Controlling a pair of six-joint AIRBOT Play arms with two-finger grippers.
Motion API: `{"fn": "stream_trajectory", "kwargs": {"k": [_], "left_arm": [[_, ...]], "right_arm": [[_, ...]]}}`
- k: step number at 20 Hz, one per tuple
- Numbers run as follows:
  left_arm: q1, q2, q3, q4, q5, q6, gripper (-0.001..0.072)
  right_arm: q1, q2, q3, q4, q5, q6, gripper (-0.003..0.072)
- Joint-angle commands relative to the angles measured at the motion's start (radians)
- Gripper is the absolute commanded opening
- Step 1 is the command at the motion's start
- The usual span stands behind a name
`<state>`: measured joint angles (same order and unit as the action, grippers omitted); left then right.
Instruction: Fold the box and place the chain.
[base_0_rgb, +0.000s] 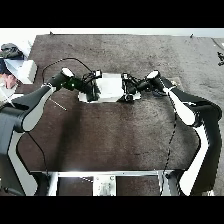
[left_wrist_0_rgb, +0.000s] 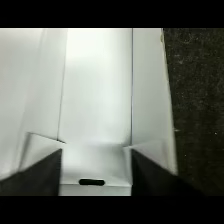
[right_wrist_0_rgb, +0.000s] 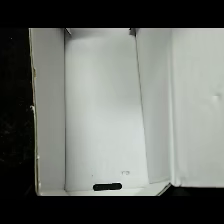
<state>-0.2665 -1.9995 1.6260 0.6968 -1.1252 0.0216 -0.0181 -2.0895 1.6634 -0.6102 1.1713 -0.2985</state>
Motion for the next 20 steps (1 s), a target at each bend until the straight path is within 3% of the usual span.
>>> {"fn": "stream_trajectory", "kwargs": {"k": [1,3,6,13,15,18,20], "left_arm": [[0.008,0.000,0.000,0.014,-0.037,-0.006,0.0148],[0.041,0.000,0.000,0.028,-0.093,-0.039,0.0013],[0.089,0.005,0.000,0.024,-0.173,-0.079,0.0011],[0.106,0.122,-0.019,0.027,-0.173,-0.273,0.0007],[0.117,0.199,-0.084,0.020,-0.091,-0.365,0.0006],[0.161,0.368,-0.265,0.016,0.146,-0.547,0.0006],[0.210,0.445,-0.369,-0.002,0.172,-0.619,0.0006]], "right_arm": [[0.001,-0.001,0.001,0.001,0.000,0.000,0.0375],[0.001,-0.001,0.001,0.001,0.000,0.000,0.0375],[0.001,-0.001,0.001,0.001,0.000,0.000,0.0375],[0.001,-0.001,0.001,0.001,0.000,0.000,0.0375],[0.001,-0.001,0.001,0.001,0.000,0.000,0.0375],[0.001,-0.001,0.001,0.001,0.000,0.000,0.0374],[0.001,-0.001,0.001,0.001,0.000,0.000,0.0375]]}}
